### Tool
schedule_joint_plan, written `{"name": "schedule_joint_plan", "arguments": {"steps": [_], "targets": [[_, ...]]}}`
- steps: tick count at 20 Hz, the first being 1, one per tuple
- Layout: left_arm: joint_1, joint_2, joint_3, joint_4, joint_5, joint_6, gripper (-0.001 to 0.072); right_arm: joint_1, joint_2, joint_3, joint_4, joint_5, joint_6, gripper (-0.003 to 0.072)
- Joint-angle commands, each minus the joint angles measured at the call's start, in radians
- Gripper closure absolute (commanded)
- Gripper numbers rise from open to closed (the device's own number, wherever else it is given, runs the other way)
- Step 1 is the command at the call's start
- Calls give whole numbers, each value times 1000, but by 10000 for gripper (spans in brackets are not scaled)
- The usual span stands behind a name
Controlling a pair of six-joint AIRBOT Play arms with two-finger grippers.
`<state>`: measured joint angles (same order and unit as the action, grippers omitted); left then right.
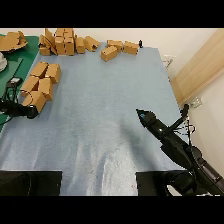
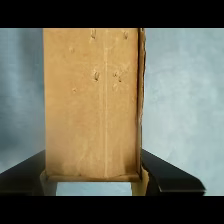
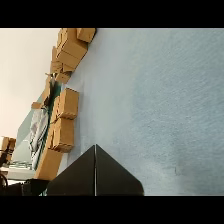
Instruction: Fold the box.
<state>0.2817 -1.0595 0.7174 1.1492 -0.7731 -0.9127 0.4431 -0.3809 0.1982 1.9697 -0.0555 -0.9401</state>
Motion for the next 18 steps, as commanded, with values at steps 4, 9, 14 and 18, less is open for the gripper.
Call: {"name": "schedule_joint_plan", "arguments": {"steps": [4,9,14,18], "targets": [[13,-5,31,3,91,-4,536,0,1,2,1,1,0,683],[11,-47,27,2,80,-4,536,0,2,5,1,1,1,683],[11,-122,27,3,40,-4,536,0,2,5,1,1,1,683],[12,-150,27,3,74,0,536,0,2,4,1,0,1,683]]}}
